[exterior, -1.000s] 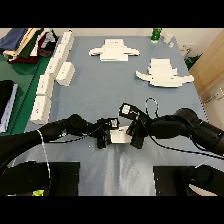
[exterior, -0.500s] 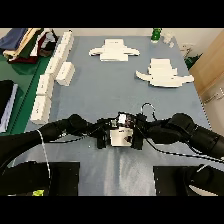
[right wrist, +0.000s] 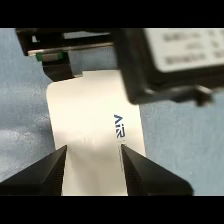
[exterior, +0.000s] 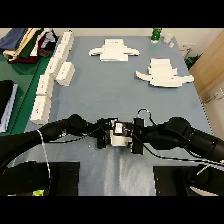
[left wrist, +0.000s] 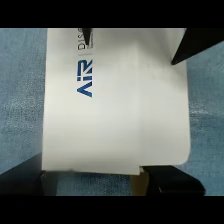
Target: Fold the box.
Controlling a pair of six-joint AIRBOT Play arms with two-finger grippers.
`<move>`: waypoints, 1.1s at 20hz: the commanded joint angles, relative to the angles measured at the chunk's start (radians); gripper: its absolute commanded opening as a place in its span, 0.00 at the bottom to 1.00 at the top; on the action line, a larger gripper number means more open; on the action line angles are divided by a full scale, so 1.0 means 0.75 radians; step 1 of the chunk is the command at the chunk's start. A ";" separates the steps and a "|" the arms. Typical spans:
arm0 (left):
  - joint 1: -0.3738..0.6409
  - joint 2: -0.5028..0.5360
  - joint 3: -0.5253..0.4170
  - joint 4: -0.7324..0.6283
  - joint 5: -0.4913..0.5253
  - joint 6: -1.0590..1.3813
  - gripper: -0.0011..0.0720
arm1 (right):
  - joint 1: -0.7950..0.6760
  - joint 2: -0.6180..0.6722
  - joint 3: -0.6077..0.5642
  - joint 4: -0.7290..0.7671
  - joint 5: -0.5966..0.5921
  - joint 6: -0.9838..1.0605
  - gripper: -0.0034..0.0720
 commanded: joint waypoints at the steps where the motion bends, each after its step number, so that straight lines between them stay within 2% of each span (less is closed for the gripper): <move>1: 0.001 0.001 0.000 0.001 0.000 0.000 0.59 | 0.048 0.000 -0.019 -0.119 0.077 0.002 0.75; 5: 0.001 0.001 0.000 0.001 0.000 0.000 0.59 | 0.048 -0.001 -0.020 -0.184 0.154 0.002 0.75; 11: 0.001 0.001 0.000 0.001 0.000 0.000 0.59 | 0.048 0.003 -0.018 -0.279 0.156 0.001 0.73; 22: 0.001 0.001 0.000 0.001 0.000 0.000 0.59 | 0.048 0.072 0.001 -0.303 0.158 0.001 0.72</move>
